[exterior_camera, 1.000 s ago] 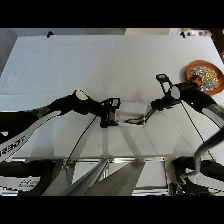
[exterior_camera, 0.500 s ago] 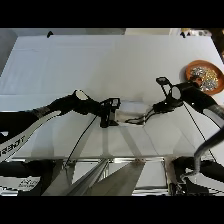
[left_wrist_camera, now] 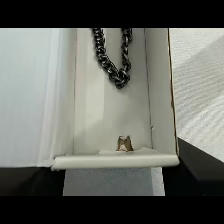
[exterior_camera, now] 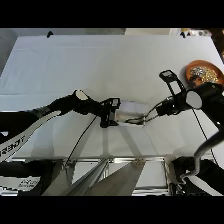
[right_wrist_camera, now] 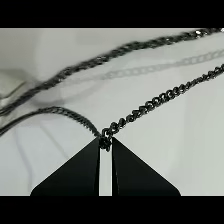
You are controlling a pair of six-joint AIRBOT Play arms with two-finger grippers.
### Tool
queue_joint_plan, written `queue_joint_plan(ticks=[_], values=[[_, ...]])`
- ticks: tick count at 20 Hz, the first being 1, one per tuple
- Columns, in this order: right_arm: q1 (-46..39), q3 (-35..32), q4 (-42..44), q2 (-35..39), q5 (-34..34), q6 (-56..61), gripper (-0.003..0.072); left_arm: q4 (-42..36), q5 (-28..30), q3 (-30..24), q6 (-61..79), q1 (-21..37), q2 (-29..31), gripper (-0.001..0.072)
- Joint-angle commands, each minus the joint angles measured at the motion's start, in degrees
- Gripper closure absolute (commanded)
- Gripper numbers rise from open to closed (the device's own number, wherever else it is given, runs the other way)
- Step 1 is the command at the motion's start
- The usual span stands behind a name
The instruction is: Fold the box and place the chain.
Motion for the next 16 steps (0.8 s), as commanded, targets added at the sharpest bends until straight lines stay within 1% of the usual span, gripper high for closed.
queue_joint_plan(ticks=[1, 4, 8, 13, 16], values=[[6.14, 0.07, 4.70, 7.78, 1.11, 0.26, 0.0667, 0.02, 0.00, 0.04, 0.00, 0.02, 0.04, 0.0499], [9.99, 0.07, 10.47, 10.08, -1.29, 0.44, 0.0667, 0.02, 0.00, 0.04, 0.00, 0.02, 0.04, 0.0499], [13.44, 0.07, 17.14, 10.10, -7.48, 0.42, 0.0667, 0.02, 0.00, 0.04, 0.00, 0.02, 0.04, 0.0499], [16.50, 0.07, 22.99, 10.03, -17.53, 0.42, 0.0667, 0.02, 0.02, 0.04, 0.00, 0.02, 0.04, 0.0499], [17.25, 0.07, 23.17, 9.88, -20.52, 0.44, 0.0667, 0.02, 0.02, 0.04, 0.00, 0.02, 0.04, 0.0499]])
